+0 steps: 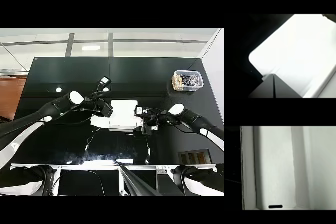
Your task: Fold the box and place the chain.
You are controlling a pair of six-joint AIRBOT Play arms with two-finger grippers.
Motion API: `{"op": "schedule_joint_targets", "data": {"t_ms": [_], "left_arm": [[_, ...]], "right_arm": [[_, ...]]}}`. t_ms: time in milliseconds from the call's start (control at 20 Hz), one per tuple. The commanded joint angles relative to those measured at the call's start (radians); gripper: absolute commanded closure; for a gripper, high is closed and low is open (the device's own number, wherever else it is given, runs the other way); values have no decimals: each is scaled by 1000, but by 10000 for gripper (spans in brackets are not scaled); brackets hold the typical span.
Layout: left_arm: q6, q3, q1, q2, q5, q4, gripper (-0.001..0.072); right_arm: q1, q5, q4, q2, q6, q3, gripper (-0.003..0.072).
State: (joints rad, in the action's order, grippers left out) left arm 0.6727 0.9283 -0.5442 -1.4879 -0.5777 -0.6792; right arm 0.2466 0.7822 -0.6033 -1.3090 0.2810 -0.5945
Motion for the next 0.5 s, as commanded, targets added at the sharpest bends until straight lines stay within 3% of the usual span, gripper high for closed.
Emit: {"op": "schedule_joint_targets", "data": {"t_ms": [0,200,450], "left_arm": [[-23,7,4,-18,-48,-33,683],[-12,18,67,96,-109,-97,683],[-13,-24,199,286,-377,-131,682]], "right_arm": [[1,0,1,0,0,0,494],[1,0,1,0,0,0,494],[1,0,1,0,0,0,494]]}}
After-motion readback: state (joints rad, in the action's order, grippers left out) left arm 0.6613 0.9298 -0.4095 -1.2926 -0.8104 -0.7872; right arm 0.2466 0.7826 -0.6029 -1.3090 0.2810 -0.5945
